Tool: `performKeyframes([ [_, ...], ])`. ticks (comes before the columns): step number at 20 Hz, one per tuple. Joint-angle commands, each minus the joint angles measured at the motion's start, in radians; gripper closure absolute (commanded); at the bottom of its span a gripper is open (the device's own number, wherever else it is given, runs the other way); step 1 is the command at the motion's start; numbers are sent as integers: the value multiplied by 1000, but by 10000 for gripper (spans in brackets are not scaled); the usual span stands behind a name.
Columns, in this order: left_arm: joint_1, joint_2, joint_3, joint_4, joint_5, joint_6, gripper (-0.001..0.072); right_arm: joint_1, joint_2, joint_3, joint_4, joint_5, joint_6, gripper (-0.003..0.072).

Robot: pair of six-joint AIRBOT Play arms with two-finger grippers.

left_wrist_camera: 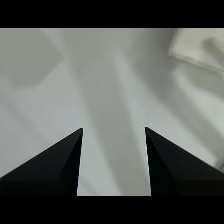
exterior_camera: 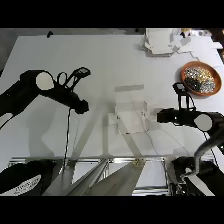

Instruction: Fold the box and place the chain.

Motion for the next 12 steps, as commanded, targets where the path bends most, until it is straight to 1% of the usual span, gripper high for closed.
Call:
performKeyframes([
  [1, 2, -92, 0, -486, 86, 430, 272, 8, 2, -1, 2, -4, 6, 672],
  [2, 1, -141, 0, -595, 98, 499, 268, 8, 2, -1, 3, -3, 6, 672],
  [4, 1, -233, 3, -699, 107, 602, 205, 8, 2, -1, 5, -3, 6, 672],
  [7, 2, -347, 34, -725, 118, 643, 203, 8, 2, -1, 10, 0, 6, 672],
  [9, 2, -421, 92, -750, 82, 639, 202, 8, 2, -1, 13, 0, 6, 672],
  [12, 2, -517, 196, -732, 25, 587, 200, 8, 2, -1, 12, -1, 6, 672],
])
